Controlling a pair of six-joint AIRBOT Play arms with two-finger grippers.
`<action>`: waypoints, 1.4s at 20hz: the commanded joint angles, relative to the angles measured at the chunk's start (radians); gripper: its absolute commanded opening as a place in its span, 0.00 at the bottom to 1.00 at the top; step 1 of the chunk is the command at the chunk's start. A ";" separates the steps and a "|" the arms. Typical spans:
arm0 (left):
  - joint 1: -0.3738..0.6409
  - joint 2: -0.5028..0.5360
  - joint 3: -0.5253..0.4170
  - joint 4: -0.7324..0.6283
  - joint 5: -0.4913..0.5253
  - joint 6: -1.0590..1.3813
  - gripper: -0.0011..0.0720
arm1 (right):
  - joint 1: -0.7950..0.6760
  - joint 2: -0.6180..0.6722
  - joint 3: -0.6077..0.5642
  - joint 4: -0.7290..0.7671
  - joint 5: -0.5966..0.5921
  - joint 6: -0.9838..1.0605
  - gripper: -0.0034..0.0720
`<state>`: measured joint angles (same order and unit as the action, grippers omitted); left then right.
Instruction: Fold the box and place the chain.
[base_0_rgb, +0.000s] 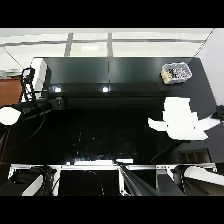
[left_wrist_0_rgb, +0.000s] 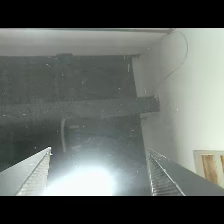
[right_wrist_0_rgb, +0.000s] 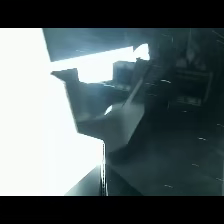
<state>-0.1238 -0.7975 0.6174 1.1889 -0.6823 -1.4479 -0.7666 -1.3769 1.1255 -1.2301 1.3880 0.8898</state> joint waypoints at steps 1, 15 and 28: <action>0.000 -0.001 0.000 -0.001 -0.007 0.001 0.98 | 0.081 0.180 -0.057 0.173 -0.042 0.029 0.06; -0.083 -0.388 0.130 -0.528 -0.216 0.349 0.98 | 0.892 0.800 -0.860 0.643 -0.756 0.309 0.06; -0.094 -1.039 0.626 -0.664 -0.936 0.693 0.73 | 1.021 0.800 -0.883 0.644 -0.790 0.334 0.06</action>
<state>-0.2108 -1.7336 1.1488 0.5220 -1.3609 -0.8581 0.2474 -0.5785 0.2447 -0.5892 0.6033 1.2221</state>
